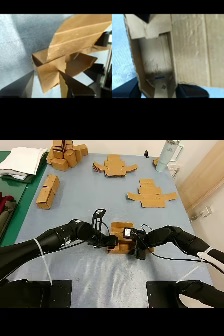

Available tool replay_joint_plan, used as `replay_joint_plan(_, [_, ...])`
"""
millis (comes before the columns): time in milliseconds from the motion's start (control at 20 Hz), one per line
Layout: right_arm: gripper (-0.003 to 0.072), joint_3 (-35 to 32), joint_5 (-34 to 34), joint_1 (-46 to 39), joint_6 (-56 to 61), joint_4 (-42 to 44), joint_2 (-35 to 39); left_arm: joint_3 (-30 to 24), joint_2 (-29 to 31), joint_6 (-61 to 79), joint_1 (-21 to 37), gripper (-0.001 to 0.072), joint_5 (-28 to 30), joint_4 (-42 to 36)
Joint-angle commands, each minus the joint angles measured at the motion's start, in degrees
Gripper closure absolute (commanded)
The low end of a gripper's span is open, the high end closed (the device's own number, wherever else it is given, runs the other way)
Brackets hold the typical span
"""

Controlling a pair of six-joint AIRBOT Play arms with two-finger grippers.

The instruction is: Fold the box.

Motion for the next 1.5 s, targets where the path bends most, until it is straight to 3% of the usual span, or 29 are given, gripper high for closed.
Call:
replay_joint_plan(0, [0.0172,0.0,0.0,0.0,0.0,0.0,0.0,3.1,-2.6,-8.3,-1.3,0.0219,-4.4,7.3])
replay_joint_plan(300, [0.0172,0.0,0.0,0.0,0.0,0.0,0.0,8.9,-5.5,-11.9,-2.9,0.022,-7.8,10.2])
replay_joint_plan(600, [0.0172,0.0,0.0,0.0,0.0,0.0,0.0,16.9,-11.0,-19.7,-6.0,0.022,-18.8,21.2])
replay_joint_plan(1250, [0.0172,0.0,0.0,0.0,0.0,0.0,0.0,24.2,-19.5,-21.3,-8.1,0.022,-27.5,21.9])
replay_joint_plan(1450, [0.0172,0.0,0.0,0.0,0.0,0.0,0.0,25.2,-20.6,-21.2,-8.1,0.022,-27.2,21.9])
